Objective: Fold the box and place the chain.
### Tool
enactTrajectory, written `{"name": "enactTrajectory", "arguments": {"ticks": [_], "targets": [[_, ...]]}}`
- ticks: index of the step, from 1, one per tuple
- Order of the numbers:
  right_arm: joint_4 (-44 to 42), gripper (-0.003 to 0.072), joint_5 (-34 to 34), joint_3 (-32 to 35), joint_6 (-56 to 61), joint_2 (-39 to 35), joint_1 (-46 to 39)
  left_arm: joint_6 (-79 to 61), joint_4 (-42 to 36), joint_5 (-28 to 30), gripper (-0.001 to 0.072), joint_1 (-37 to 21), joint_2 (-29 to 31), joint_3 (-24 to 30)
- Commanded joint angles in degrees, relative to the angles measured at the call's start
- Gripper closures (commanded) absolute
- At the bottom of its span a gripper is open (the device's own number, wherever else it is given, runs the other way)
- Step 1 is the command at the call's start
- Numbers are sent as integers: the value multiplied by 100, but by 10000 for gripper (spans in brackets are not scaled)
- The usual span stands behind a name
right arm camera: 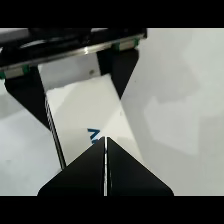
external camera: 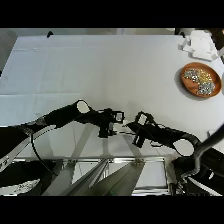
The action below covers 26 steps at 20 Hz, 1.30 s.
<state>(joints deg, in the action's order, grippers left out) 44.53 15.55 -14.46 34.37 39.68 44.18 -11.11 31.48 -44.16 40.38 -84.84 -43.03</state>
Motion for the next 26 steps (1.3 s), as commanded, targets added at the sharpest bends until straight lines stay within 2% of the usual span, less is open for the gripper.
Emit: {"name": "enactTrajectory", "arguments": {"ticks": [1,4,6,8,10,11,13,17,20,24,26], "targets": [[-149,677,-223,-24,76,-647,-4,-22,28,-24,375,2,-2,4],[-68,677,-155,-170,1119,-1056,-66,-22,28,-24,375,2,-2,4],[243,677,247,-212,2020,-1058,-520,-22,28,-24,375,2,-2,4],[1067,678,1132,-214,3440,-964,-1403,-22,26,-24,375,2,-2,4],[1928,678,2369,-216,4911,-929,-2577,-22,28,-22,375,2,-2,4],[2271,677,3036,-232,5281,-925,-3222,-22,28,-22,375,2,-2,4],[2730,675,4054,-337,5431,-920,-4382,-22,26,-24,375,2,-2,4],[3023,675,4771,-852,5287,-774,-5705,-22,4,-37,375,9,-2,4],[4138,675,5495,-1182,5010,-481,-6017,-22,4,-46,375,7,-2,4],[5123,674,6756,-1392,3654,203,-6019,-20,-17,-44,376,9,-2,4],[5355,673,6861,-1392,3418,450,-6019,13,-15,-96,377,2,7,4]]}}
